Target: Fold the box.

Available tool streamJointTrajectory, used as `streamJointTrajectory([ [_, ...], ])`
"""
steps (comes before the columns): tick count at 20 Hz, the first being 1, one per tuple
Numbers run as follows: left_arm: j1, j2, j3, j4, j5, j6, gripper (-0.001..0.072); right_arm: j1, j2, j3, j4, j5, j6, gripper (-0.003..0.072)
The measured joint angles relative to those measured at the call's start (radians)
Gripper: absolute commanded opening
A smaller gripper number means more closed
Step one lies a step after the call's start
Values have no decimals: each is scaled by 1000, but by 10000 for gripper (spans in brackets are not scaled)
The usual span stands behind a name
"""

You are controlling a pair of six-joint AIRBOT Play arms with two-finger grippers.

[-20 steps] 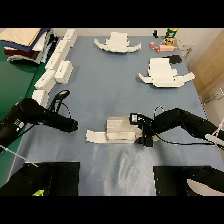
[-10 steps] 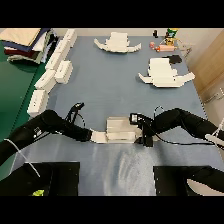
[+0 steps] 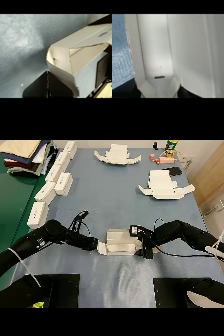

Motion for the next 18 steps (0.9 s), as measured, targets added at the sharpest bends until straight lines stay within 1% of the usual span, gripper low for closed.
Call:
streamJointTrajectory([
  [1,0,0,2,-13,0,4,18,0,0,0,0,0,0,503],
  [2,-1,0,3,-30,0,10,171,0,0,0,0,0,0,503],
  [3,-2,0,4,-47,0,19,443,0,0,0,0,0,0,503],
  [4,-3,0,5,-65,3,31,489,0,0,0,0,0,0,503],
  [5,-3,0,5,-83,3,39,466,0,0,0,0,0,0,503],
  [6,-3,0,6,-94,3,47,463,0,0,0,0,0,0,503],
  [18,-15,-2,6,-163,14,66,462,0,0,0,0,0,0,503],
])
